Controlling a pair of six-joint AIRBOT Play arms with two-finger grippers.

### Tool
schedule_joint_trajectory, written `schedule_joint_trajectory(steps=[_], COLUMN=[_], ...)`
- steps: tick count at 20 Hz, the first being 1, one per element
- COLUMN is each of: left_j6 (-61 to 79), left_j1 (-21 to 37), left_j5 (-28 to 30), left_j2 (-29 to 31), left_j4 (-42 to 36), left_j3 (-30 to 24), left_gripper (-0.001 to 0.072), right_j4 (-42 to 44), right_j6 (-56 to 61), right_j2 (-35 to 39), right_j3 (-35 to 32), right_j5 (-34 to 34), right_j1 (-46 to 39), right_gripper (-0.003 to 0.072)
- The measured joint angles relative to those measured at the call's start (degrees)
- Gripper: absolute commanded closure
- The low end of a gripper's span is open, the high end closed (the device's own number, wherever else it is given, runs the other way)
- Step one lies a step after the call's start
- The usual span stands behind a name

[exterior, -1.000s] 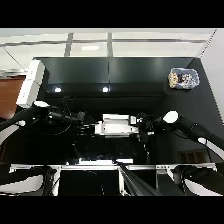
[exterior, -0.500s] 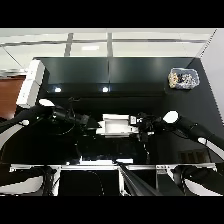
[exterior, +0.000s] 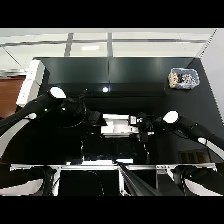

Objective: Fold the box and place the chain.

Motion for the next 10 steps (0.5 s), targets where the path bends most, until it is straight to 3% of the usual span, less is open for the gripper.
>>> schedule_joint_trajectory(steps=[10], left_j6=[-12.79], left_j1=[-7.04], left_j5=[4.15], left_j2=[0.0], left_j4=[11.19], left_j3=[2.84], left_gripper=[0.0222], right_j4=[-0.07], right_j6=[-0.04], right_j2=[0.02], right_j3=[0.0], right_j5=[0.0], right_j1=[0.0], right_gripper=[0.0619])
